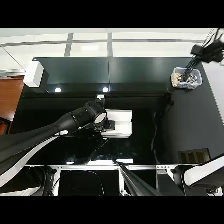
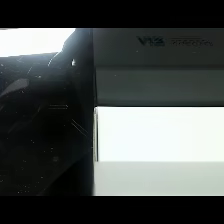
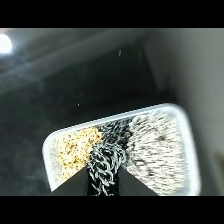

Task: Fold the box and place the chain.

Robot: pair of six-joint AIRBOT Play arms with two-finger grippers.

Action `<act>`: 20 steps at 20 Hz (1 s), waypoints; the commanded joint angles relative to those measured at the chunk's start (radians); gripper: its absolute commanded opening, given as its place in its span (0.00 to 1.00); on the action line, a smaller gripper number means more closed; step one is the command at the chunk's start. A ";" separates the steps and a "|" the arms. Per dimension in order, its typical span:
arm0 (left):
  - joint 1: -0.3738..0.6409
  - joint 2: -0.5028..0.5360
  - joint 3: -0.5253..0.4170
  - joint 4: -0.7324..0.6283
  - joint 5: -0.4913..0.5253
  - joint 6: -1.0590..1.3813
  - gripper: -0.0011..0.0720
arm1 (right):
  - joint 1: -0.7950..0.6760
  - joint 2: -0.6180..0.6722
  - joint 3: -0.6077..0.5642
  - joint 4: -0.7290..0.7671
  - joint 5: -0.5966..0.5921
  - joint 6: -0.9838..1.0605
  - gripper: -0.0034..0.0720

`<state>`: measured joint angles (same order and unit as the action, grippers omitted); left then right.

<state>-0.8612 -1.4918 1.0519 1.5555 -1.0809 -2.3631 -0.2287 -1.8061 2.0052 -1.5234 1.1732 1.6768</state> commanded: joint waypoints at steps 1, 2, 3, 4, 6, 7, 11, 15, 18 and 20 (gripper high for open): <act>0.001 0.000 0.000 0.000 0.006 0.000 0.05 | -0.021 0.142 0.021 0.082 0.020 -0.092 0.06; 0.001 0.000 0.000 0.000 0.006 0.000 0.05 | -0.024 0.186 0.021 0.120 0.039 -0.116 0.06; 0.001 0.000 0.000 0.000 0.006 0.000 0.05 | -0.025 0.227 0.021 0.182 0.052 -0.146 0.06; 0.001 0.000 0.000 0.000 0.006 0.000 0.05 | -0.027 0.270 0.021 0.285 0.065 -0.190 0.06; 0.001 0.000 0.000 0.000 0.006 0.000 0.05 | -0.022 0.346 0.021 0.436 0.105 -0.224 0.06; 0.001 0.000 0.000 0.000 0.006 0.000 0.05 | -0.017 0.381 0.016 0.484 0.145 -0.225 0.06; 0.001 0.000 0.000 0.000 0.007 0.000 0.05 | 0.040 0.575 -0.163 0.545 0.214 -0.257 0.06; 0.001 0.000 0.000 0.004 0.007 0.000 0.05 | 0.148 0.786 -0.408 0.544 0.288 -0.372 0.06; 0.001 0.000 0.000 0.004 0.007 0.000 0.05 | 0.217 0.887 -0.539 0.574 0.402 -0.372 0.06; 0.001 0.000 0.000 0.003 0.006 0.000 0.05 | 0.256 0.921 -0.602 0.632 0.499 -0.369 0.06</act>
